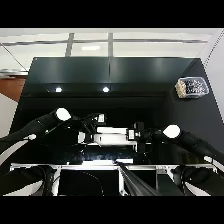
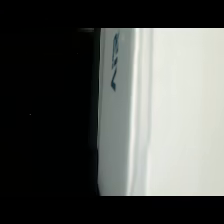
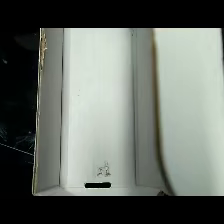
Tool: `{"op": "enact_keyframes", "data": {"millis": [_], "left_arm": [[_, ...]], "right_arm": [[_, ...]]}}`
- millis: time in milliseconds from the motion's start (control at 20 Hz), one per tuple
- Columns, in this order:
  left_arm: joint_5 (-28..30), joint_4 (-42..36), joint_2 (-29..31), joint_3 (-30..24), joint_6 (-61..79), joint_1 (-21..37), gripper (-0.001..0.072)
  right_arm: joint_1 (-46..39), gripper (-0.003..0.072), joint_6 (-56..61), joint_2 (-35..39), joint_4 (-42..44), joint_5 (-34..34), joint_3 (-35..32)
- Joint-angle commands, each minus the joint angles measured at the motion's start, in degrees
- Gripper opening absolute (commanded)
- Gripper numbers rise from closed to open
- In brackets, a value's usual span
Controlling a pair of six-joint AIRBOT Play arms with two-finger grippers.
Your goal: Fold the box and place the chain.
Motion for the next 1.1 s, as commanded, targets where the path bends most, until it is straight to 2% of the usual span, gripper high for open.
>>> {"op": "enact_keyframes", "data": {"millis": [0, 1000, 1050], "left_arm": [[-0.1, -0.2, 0.0, 0.0, 0.0, 0.0, 0.0027], [0.0, -0.3, 0.0, 0.0, 0.0, 0.0, 0.0028], [0.1, -0.3, -0.2, 0.0, 0.0, 0.0, 0.0027]], "right_arm": [[0.1, 0.0709, -0.3, -1.4, -0.1, -0.3, 0.0], [0.4, 0.0707, 0.5, -1.5, -0.2, -1.7, 0.0], [0.4, 0.0596, 0.5, -1.5, -0.2, -1.7, 0.0]]}}
